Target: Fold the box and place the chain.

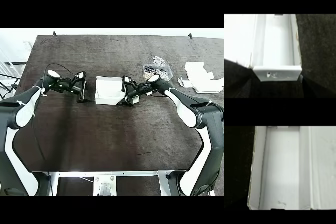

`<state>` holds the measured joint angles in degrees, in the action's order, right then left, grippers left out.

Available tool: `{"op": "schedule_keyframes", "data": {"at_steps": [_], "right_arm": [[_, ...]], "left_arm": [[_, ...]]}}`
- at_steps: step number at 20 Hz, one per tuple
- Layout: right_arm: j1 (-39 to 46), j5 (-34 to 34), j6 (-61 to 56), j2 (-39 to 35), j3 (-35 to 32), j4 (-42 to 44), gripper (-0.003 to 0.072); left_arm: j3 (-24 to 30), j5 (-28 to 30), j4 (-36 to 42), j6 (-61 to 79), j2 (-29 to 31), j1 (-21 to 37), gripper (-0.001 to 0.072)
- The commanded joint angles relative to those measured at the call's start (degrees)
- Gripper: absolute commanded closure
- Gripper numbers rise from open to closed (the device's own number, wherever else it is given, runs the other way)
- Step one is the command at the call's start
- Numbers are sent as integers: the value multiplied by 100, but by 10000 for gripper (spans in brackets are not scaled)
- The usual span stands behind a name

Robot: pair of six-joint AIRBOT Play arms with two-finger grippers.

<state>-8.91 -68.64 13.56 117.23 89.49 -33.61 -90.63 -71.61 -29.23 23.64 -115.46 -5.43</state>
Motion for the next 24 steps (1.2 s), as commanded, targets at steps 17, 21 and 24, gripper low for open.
{"op": "schedule_keyframes", "data": {"at_steps": [17, 21, 24], "right_arm": [[0, 0, -2, 0, 0, 0, 166], [0, 0, -2, 0, 0, 0, 166], [0, 0, -2, 0, 0, 0, 166]], "left_arm": [[-2, 269, 37, -238, -105, -391, -9], [-2, 356, 114, -262, -223, -494, -10], [-2, 431, 144, -260, -240, -494, -9]]}}
